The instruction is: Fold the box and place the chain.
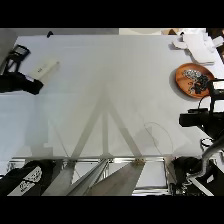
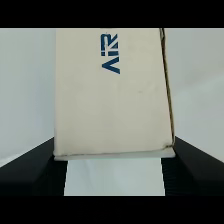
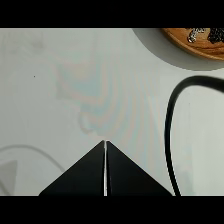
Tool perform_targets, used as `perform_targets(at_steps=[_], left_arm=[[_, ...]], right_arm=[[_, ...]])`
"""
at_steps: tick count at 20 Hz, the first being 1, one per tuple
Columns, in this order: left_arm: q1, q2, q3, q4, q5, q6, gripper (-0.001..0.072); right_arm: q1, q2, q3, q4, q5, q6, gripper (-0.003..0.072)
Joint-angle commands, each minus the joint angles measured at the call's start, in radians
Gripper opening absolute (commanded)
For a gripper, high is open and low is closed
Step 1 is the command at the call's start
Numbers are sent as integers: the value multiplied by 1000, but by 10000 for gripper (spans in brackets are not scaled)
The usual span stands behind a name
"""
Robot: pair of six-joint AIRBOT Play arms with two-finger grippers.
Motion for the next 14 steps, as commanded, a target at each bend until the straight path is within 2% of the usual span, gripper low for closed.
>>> perform_targets(at_steps=[1,4,7,14], left_arm=[[137,-20,0,-327,225,-29,5],[122,-93,0,-333,240,43,5],[82,-217,0,-329,246,95,5],[61,-450,1,-326,252,139,18]], right_arm=[[0,1,0,3,-16,0,10],[0,1,0,20,-68,0,10],[0,1,0,28,-122,0,10],[0,1,0,28,-129,0,10]])
